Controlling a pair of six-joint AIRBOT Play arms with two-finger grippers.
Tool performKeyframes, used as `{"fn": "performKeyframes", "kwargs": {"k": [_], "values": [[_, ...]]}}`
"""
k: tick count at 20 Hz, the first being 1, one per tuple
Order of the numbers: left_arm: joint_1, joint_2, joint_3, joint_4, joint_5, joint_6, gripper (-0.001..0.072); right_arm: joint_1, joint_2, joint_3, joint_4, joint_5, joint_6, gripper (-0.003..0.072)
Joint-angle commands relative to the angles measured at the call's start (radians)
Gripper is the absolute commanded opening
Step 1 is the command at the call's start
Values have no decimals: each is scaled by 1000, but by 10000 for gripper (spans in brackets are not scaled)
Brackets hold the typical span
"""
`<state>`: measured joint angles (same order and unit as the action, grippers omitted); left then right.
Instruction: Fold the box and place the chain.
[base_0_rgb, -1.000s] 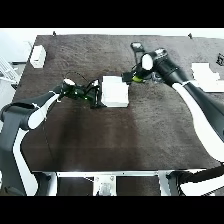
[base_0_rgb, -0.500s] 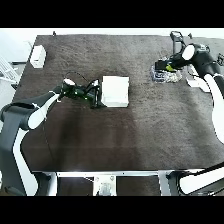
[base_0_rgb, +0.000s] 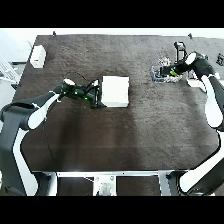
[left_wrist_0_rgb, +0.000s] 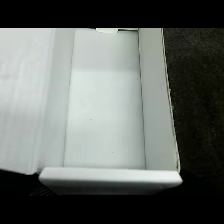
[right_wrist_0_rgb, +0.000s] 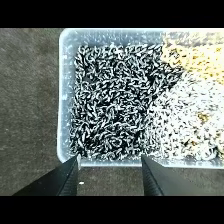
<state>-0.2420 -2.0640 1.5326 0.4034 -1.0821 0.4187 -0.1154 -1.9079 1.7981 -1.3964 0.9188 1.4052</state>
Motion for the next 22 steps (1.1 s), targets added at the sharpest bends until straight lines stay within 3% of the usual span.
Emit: {"fn": "performKeyframes", "kwargs": {"k": [1,7,9,13,17,22], "values": [[0,1,0,0,0,0,233,-5,-37,18,30,-3,-30,454],[0,1,0,0,0,0,233,-4,-79,25,63,-6,-48,443],[0,1,0,0,0,0,233,-4,-85,25,66,-6,-48,347],[0,1,0,0,0,0,233,-4,-88,25,69,-6,-49,261],[0,1,0,0,0,0,233,-4,-88,25,69,-8,-48,44],[0,1,0,0,0,0,233,-4,-87,63,69,-16,-23,14]]}}
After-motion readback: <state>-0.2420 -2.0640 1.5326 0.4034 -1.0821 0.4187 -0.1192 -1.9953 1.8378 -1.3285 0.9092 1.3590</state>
